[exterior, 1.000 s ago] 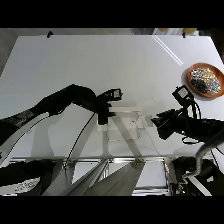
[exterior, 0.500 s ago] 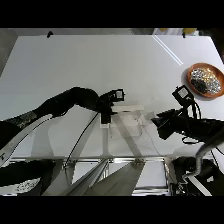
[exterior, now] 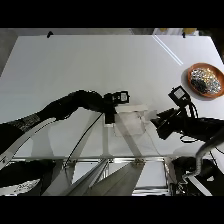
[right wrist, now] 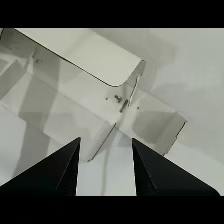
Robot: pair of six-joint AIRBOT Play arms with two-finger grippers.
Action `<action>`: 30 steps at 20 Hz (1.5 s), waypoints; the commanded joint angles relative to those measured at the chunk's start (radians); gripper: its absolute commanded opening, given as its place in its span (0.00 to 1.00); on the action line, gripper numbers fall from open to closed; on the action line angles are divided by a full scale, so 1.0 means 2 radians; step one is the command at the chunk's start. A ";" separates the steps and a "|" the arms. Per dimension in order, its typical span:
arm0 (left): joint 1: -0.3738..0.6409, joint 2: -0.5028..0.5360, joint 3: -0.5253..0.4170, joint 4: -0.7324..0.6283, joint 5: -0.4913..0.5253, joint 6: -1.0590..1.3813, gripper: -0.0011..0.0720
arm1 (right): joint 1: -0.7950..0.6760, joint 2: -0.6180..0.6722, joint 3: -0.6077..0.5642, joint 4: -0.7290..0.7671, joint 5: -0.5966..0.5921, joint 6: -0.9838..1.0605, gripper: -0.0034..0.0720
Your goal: Fold the box and place the chain.
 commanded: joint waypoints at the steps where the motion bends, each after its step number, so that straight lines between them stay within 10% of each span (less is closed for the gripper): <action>1: -0.001 -0.004 0.000 0.001 -0.003 0.000 0.02 | 0.000 -0.029 0.000 0.002 -0.001 -0.009 0.53; 21: -0.001 -0.014 0.000 0.003 0.003 0.000 0.02 | 0.000 -0.041 0.000 -0.004 -0.049 -0.090 0.63; 30: 0.052 0.033 0.001 0.001 0.109 0.000 0.01 | 0.000 -0.084 0.000 -0.045 -0.056 -0.027 0.68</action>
